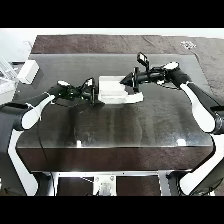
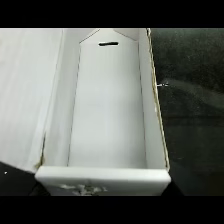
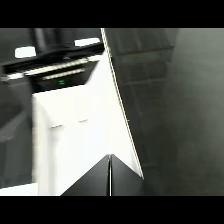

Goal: Fold the box and place the chain.

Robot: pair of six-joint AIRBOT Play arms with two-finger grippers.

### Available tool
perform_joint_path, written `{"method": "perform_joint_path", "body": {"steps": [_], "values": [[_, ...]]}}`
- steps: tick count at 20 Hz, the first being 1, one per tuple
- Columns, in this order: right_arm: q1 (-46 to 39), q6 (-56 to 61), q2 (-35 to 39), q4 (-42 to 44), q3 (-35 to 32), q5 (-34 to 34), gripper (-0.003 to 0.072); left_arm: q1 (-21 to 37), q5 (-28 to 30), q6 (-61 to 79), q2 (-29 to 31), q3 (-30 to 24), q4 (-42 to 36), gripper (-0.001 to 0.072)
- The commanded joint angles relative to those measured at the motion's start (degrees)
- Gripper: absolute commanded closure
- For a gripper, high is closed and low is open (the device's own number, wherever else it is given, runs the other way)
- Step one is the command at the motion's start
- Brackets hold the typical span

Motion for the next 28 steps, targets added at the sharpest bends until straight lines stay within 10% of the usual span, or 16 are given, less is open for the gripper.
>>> {"method": "perform_joint_path", "body": {"steps": [1, 13, 19, 28], "values": [[0.33, 2.51, -3.45, -0.72, 4.61, -2.86, 0.0686, -0.02, -0.09, 0.0, 0.02, -0.02, 0.02, 0.0186], [1.09, 9.55, -8.39, -14.75, 8.83, -2.01, 0.0684, -0.02, -0.13, 0.0, 0.02, -0.02, 0.02, 0.0186], [-1.79, 14.01, 1.75, -13.79, 9.88, 2.45, 0.0689, -0.02, -0.11, 0.0, 0.02, -0.02, 0.02, 0.0186], [-4.15, 8.28, 19.78, -13.73, -19.37, -8.46, 0.068, -0.02, -0.11, 0.0, 0.02, -0.02, 0.02, 0.0185]]}}
